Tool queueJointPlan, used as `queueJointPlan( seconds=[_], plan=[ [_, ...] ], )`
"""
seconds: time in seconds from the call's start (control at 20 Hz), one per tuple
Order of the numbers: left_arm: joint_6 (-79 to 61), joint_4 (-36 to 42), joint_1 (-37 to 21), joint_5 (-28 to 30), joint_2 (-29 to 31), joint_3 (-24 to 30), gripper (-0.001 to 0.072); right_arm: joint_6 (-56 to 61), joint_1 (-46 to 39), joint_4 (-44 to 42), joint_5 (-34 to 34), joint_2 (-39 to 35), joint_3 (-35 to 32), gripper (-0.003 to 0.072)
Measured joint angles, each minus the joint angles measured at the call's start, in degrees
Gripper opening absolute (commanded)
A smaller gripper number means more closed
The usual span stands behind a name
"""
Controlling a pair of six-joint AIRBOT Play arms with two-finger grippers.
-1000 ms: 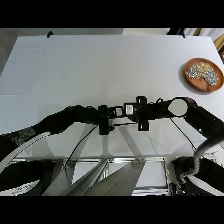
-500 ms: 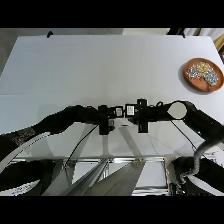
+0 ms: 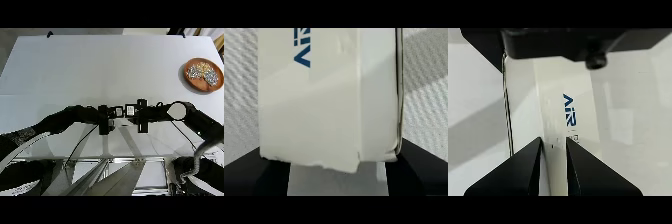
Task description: Fold the box and place the chain.
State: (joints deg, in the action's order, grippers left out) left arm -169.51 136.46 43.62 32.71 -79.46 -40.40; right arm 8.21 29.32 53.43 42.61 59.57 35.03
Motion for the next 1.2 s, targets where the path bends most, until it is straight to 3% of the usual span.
queueJointPlan(
  seconds=[0.1, 1.2],
  plan=[
    [0.02, 0.00, 0.00, 0.00, 0.00, 0.00, 0.0211, 0.35, 0.00, -0.09, -0.66, 0.00, -0.02, 0.0073],
    [-0.02, -0.04, 0.00, -0.04, 0.00, -0.02, 0.0211, 2.82, 0.33, -3.32, -4.46, -1.44, -2.56, 0.0082]
  ],
)
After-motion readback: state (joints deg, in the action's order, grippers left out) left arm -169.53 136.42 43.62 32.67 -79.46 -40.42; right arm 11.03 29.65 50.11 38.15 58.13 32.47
